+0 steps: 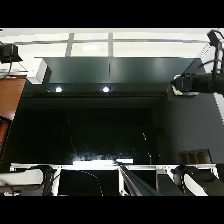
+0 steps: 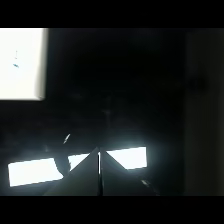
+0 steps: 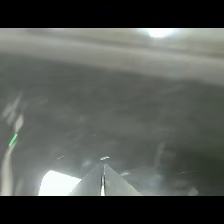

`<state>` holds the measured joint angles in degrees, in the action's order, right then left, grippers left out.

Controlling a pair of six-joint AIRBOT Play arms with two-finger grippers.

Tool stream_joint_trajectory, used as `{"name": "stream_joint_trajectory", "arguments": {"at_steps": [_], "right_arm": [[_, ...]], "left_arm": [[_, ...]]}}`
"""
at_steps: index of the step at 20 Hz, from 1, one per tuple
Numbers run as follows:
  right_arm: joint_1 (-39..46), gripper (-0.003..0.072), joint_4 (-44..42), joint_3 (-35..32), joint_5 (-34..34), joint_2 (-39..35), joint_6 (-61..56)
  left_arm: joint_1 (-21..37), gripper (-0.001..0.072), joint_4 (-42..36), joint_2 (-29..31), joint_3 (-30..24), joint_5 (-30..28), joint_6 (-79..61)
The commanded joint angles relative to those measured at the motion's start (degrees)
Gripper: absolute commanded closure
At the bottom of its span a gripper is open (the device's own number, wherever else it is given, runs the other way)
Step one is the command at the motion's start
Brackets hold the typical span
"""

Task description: Fold the box and place the chain.

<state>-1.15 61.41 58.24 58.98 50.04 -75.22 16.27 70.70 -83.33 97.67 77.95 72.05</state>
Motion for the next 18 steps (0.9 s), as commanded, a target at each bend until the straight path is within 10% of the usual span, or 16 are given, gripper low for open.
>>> {"name": "stream_joint_trajectory", "arguments": {"at_steps": [1, 3, 6, 18], "right_arm": [[-0.6, 0.0675, 5.3, -14.6, -17.6, -9.0, -1.6], [-0.8, 0.0673, 5.3, -21.5, -23.1, -10.1, -1.6], [-0.8, 0.0668, 5.7, -23.8, -22.1, -10.1, -1.5], [-0.8, 0.0669, 5.7, -23.8, -21.7, -10.1, -1.5]], "left_arm": [[-4.3, 0.0685, -8.4, 23.5, -30.5, -16.6, -5.1], [-7.2, 0.0683, -11.0, 36.7, -50.5, -28.4, -5.8], [-7.6, 0.0683, -11.2, 47.6, -66.0, -33.1, -5.8], [-7.5, 0.0681, -11.2, 49.8, -68.8, -31.2, -5.8]]}}
